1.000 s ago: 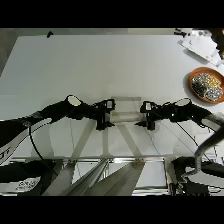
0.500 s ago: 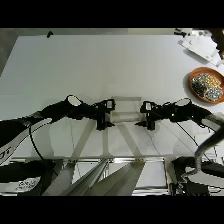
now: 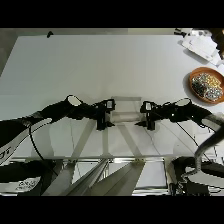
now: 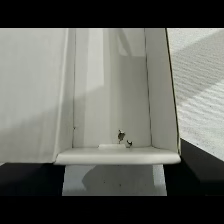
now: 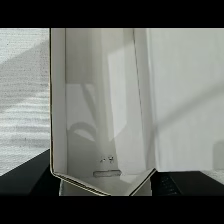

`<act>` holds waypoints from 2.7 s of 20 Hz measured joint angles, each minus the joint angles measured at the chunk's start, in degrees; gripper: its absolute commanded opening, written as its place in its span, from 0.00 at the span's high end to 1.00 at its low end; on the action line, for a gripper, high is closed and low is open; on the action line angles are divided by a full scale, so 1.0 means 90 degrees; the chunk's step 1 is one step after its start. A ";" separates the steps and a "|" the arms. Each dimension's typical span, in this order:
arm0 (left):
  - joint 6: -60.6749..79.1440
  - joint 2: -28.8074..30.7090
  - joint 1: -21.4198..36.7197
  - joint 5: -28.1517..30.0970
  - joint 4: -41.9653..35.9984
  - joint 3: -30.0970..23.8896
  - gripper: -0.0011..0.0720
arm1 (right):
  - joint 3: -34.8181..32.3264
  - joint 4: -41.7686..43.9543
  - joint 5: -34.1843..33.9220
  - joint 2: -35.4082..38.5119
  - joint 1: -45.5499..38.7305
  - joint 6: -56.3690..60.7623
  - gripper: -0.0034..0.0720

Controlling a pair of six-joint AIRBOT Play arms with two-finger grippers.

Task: Fold the box and place the chain.

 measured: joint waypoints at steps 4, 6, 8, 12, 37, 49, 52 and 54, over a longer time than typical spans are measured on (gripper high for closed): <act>0.0000 0.0000 0.0000 0.0000 0.0000 -0.0002 0.52 | 0.0000 0.0005 0.0002 0.0000 0.0000 0.0000 0.56; 0.0000 0.0000 0.0000 0.0000 0.0000 0.0000 0.52 | 0.0000 0.0010 0.0012 0.0000 0.0000 0.0000 0.56; 0.0000 0.0000 0.0000 0.0000 0.0002 0.0000 0.52 | 0.0000 0.0022 0.0046 0.0000 0.0000 -0.0002 0.56; 0.0000 0.0000 -0.0002 0.0000 0.0002 0.0000 0.52 | 0.0000 0.0029 0.0117 0.0000 0.0000 0.0012 0.27; 0.0000 0.0000 -0.0005 -0.0002 0.0002 -0.0005 0.52 | -0.0007 -0.0491 0.0328 0.3507 -0.0753 0.4036 0.95; -0.0002 0.0000 -0.0005 0.0000 0.0000 -0.0005 0.52 | -0.0005 0.1212 -0.2176 0.1659 0.0699 0.5078 0.95; -0.0007 0.0000 -0.0005 0.0000 -0.0002 -0.0005 0.52 | 0.0000 0.0925 -0.2363 0.1348 0.0663 0.5498 0.95; -0.0012 0.0000 -0.0002 0.0000 -0.0002 -0.0005 0.52 | 0.0000 0.0716 -0.2341 0.1256 0.0653 0.5717 0.95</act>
